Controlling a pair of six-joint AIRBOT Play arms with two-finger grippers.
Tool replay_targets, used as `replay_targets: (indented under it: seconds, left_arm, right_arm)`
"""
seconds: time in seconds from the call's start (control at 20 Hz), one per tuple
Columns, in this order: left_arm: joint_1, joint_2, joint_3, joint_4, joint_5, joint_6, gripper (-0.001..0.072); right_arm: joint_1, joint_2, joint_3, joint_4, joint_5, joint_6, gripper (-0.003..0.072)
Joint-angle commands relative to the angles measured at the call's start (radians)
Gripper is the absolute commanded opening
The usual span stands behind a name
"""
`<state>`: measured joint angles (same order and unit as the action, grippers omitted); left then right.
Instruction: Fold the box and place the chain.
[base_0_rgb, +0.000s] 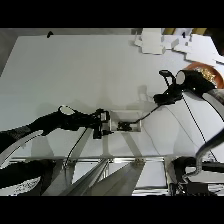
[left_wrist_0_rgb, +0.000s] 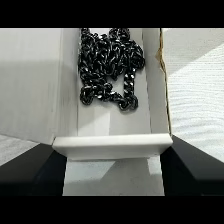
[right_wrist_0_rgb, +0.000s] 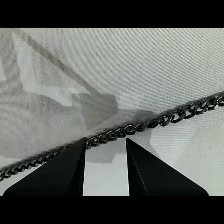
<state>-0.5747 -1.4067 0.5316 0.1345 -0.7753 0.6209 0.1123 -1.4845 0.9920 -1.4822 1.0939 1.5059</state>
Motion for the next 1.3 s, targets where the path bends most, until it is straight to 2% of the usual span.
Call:
replay_targets:
  seconds: [0.0, 0.35, 0.4, 0.45, 0.85, 0.95, 1.25]
  left_arm:
    - [0.0, -0.001, 0.0, 0.0, 0.0, 0.0, 0.0255]
    - [0.0, -0.001, 0.0, 0.0, 0.0, 0.0, 0.0255]
    - [0.0, -0.001, 0.0, 0.0, 0.0, 0.0, 0.0255]
    - [0.0, -0.001, 0.0, 0.0, 0.0, 0.0, 0.0255]
    - [0.0, -0.001, 0.0, 0.0, 0.0, 0.0, 0.0255]
    - [0.0, -0.001, 0.0, 0.0, 0.0, 0.0, 0.0255]
    - [0.0, -0.001, 0.0, 0.0, 0.0, 0.0, 0.0255]
  right_arm:
    - [0.0, -0.003, 0.0, -0.006, 0.003, 0.009, 0.0236]
    - [0.0, -0.003, 0.0, -0.025, 0.006, 0.01, 0.0216]
    - [0.0, -0.003, 0.0, -0.025, 0.005, 0.009, 0.0172]
    - [0.0, -0.003, 0.0, -0.026, 0.005, 0.009, 0.016]
    - [0.0, -0.003, -0.008, -0.025, 0.006, 0.009, 0.0112]
    - [0.0, -0.003, -0.017, -0.025, 0.032, 0.008, 0.0043]
    - [0.0, 0.053, -0.018, -0.025, 0.101, -0.008, 0.0024]
